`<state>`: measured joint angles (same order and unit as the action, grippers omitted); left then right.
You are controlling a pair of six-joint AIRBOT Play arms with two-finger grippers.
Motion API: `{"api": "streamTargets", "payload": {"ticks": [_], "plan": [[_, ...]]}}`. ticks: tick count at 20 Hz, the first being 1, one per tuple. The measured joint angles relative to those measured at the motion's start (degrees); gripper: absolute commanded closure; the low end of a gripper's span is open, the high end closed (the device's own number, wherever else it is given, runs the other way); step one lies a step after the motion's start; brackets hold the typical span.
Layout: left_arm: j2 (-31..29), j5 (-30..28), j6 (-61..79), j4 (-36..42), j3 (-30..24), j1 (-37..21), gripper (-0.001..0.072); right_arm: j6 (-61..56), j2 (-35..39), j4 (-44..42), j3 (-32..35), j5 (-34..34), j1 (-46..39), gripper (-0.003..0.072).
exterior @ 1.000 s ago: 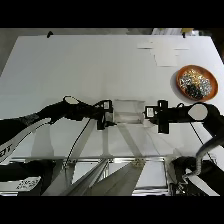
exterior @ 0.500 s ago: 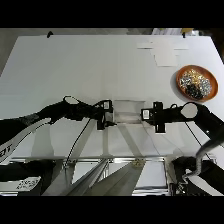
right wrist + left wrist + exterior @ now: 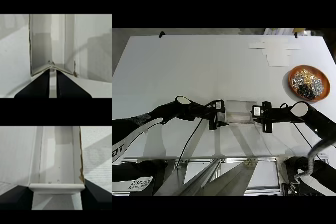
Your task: Fold the box and place the chain.
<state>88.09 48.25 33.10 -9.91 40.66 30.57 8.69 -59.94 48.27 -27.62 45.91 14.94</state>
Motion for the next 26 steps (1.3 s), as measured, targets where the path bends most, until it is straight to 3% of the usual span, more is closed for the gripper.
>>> {"api": "streamTargets", "payload": {"ticks": [3,6,14,15,18,19,26], "plan": [[0.0,0.0,0.02,0.0,0.0,0.0,0.05,1.18,-1.29,-2.54,0.0,-0.11,0.0,0.0533],[0.0,0.0,0.07,0.0,0.0,0.0,0.0501,1.81,-2.36,-4.83,0.0,-0.2,0.0,0.0345],[0.0,0.0,0.04,0.0,0.0,-0.02,0.0501,-0.13,-2.99,-6.08,0.0,-0.37,0.0,0.0352],[0.0,0.0,0.04,0.0,0.0,-0.02,0.0501,-2.05,-2.99,-5.84,0.0,-0.24,0.0,0.0362],[0.0,-0.02,0.04,0.02,0.0,-0.02,0.0501,-10.78,-1.84,-2.95,0.0,-0.02,0.02,0.0649],[0.0,-0.02,0.0,0.02,0.0,-0.02,0.0501,-14.03,-1.01,-1.57,0.0,0.22,0.02,0.0677],[0.0,-0.02,-0.07,0.04,0.0,-0.02,0.0501,-37.59,10.08,9.88,-0.26,0.35,0.02,0.0678]]}}
